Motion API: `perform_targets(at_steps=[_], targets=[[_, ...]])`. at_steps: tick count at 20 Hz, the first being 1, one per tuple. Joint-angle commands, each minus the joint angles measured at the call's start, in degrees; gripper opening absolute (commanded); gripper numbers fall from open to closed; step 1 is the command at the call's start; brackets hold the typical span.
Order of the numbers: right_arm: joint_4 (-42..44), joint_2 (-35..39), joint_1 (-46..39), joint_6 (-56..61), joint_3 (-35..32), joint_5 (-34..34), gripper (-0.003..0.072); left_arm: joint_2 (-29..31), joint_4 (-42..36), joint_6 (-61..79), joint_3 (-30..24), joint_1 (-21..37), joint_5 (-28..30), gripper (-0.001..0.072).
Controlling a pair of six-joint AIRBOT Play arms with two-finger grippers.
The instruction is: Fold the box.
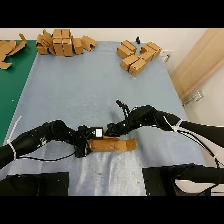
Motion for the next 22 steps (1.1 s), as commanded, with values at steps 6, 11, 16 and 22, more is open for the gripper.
perform_targets(at_steps=[6, 11, 16, 22], targets=[[-0.83, 1.70, -2.23, -3.61, 0.13, 2.54, 0.0004, -0.04, -0.09, -0.28, 0.07, 0.07, 0.98, 0.0526], [-12.04, 12.83, -9.42, -2.62, 1.22, 2.16, 0.0004, -0.04, -0.07, -1.90, 0.09, 0.11, 0.98, 0.0526], [-29.22, 22.14, -9.62, 1.44, 0.37, -6.93, 0.0005, -0.04, -0.09, -1.90, 0.07, 0.11, 0.94, 0.0525], [-30.21, 29.92, -2.75, -9.05, -7.52, -19.93, 0.0128, -0.04, -0.11, -1.88, 0.07, 0.09, 0.94, 0.0525]])
